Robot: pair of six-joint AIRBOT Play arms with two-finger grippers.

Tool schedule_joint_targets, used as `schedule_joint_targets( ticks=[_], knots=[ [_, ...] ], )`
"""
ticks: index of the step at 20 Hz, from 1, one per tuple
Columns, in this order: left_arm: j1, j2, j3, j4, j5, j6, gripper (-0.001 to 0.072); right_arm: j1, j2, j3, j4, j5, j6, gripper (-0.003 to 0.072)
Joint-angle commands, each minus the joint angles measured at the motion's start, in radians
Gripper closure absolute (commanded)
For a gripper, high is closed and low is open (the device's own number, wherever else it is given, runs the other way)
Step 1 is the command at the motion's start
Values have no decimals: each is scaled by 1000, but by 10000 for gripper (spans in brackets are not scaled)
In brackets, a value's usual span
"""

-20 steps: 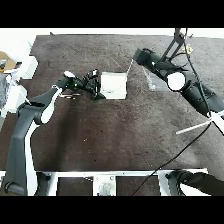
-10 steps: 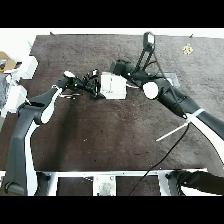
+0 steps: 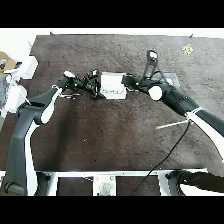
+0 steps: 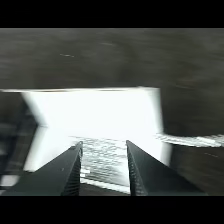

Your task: Fold the box and place the chain.

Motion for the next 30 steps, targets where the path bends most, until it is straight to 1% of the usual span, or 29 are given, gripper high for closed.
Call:
schedule_joint_targets(
  ticks=[1,2,4,9,13,14,15,16,17,19,22,24,26,28,30],
  knots=[
    [0,0,1,0,0,0,306,-149,-13,-43,-28,110,10,371],
    [0,0,1,0,0,0,306,-195,-34,-63,-26,97,26,371],
    [0,0,1,0,0,0,306,-261,-92,-78,24,58,24,371],
    [0,0,1,0,0,0,306,-278,-216,-71,165,-140,24,371],
    [0,0,1,0,0,0,306,-272,-289,-11,216,-159,24,373],
    [0,0,1,0,1,0,306,-265,-303,4,220,-169,24,440],
    [0,0,1,0,0,0,306,-257,-315,19,221,-170,24,556],
    [0,0,1,0,0,0,306,-246,-323,29,232,-171,25,631],
    [0,0,1,0,0,0,306,-233,-321,32,239,-171,24,682],
    [0,0,1,0,0,0,306,-196,-284,32,238,-162,19,683],
    [0,0,1,0,0,0,305,-108,-142,32,238,-158,-41,683],
    [0,0,1,0,0,0,306,-34,-41,32,227,-191,-48,683],
    [0,0,1,0,0,0,306,36,23,49,214,-246,-48,683],
    [0,0,1,0,0,0,306,91,34,84,215,-269,-48,683],
    [0,0,1,0,0,0,306,146,20,90,216,-317,-47,683]
  ],
)
